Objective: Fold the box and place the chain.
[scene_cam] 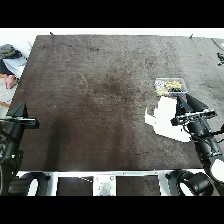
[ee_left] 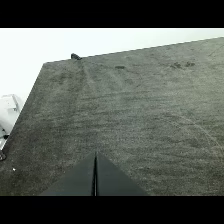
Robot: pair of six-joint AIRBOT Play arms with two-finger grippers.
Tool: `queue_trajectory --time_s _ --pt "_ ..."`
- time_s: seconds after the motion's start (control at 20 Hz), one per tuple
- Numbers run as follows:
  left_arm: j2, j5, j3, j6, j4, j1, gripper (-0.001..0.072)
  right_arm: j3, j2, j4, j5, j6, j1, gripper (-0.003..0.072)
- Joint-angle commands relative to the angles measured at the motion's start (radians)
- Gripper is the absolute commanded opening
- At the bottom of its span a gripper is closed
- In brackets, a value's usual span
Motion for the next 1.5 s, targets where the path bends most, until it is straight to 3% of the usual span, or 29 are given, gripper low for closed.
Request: queue_trajectory --time_s 0.0,0.3,0.35,0.5,0.65,0.8,0.95,1.15,1.3,1.45 --pt "0.0 0.0 0.0 0.0 0.0 0.0 0.0012 0.0 0.0 -0.002 0.0 0.0 0.001 0.0308" --pt "0.0 0.002 0.0 0.0 0.0 0.001 0.0012 0.034 -0.028 0.071 0.006 0.011 -0.016 0.0324" --pt "0.0 -0.002 0.0 0.0 0.0 0.001 0.0012 0.059 -0.068 0.102 -0.01 0.011 -0.042 0.0392" --pt "0.0 0.0 0.0 0.0 0.0 0.001 0.0012 0.179 -0.248 0.218 0.063 0.011 -0.198 0.039" --pt "0.0 0.001 0.0 0.0 0.0 0.001 0.0012 0.315 -0.457 0.23 0.383 0.088 -0.467 0.0389" --pt "0.0 0.0 0.0 0.0 0.0 0.001 0.0012 0.419 -0.608 0.024 0.75 0.277 -0.762 0.0389" --pt "0.0 0.0 0.0 0.0 0.0 0.001 0.0012 0.522 -0.673 -0.23 1.018 0.485 -1.017 0.0389" --pt "0.0 0.0 0.0 0.0 0.0 0.001 0.0012 0.691 -0.8 -0.387 1.411 0.511 -1.3 0.0373" --pt "0.0 0.0 0.0 0.0 0.0 0.001 0.0012 0.799 -0.936 -0.451 1.55 0.507 -1.4 0.0381" --pt "0.0 0.0 0.0 0.0 0.0 0.001 0.0012 0.848 -1.009 -0.608 1.555 0.456 -1.41 0.0381"
